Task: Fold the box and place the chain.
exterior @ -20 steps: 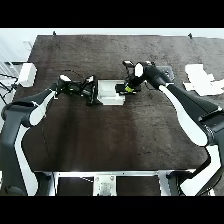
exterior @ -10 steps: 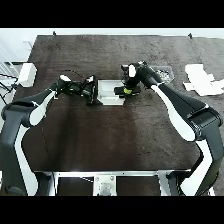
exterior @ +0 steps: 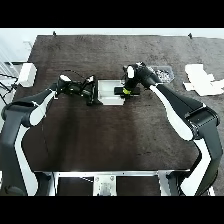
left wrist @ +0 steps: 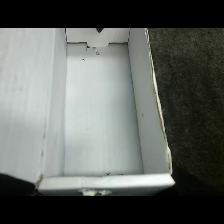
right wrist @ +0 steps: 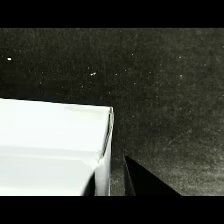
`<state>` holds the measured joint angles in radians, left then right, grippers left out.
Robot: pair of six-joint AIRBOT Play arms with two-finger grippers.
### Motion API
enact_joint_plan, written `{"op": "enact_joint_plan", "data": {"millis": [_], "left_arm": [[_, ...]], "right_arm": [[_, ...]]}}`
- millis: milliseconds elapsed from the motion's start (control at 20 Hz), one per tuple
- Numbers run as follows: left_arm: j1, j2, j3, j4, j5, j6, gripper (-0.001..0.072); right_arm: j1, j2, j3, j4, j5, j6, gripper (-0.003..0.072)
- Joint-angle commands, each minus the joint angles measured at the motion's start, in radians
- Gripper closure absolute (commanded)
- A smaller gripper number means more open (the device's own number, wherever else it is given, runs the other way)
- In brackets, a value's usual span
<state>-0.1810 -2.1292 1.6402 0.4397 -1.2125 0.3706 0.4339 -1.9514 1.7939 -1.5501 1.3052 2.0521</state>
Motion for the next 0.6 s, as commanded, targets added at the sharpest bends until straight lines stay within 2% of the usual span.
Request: {"op": "enact_joint_plan", "data": {"millis": [0,50,250,300,550], "left_arm": [[0.001,0.000,0.000,0.001,0.000,0.000,0.0182],[0.001,0.000,0.000,0.001,0.000,0.000,0.0182],[0.001,0.000,0.000,0.001,0.000,0.001,0.0182],[0.001,0.000,0.000,0.001,0.001,0.001,0.0182],[0.001,0.000,0.000,0.001,0.000,0.000,0.0182]], "right_arm": [[-0.001,-0.005,0.001,-0.006,-0.013,0.041,0.0499],[-0.001,-0.006,0.001,-0.006,-0.024,0.043,0.0569],[0.002,-0.008,0.001,-0.003,-0.025,0.043,0.0580],[0.003,-0.008,0.001,-0.003,-0.026,0.042,0.0656],[0.003,-0.008,0.002,-0.007,-0.026,0.042,0.0673]]}}
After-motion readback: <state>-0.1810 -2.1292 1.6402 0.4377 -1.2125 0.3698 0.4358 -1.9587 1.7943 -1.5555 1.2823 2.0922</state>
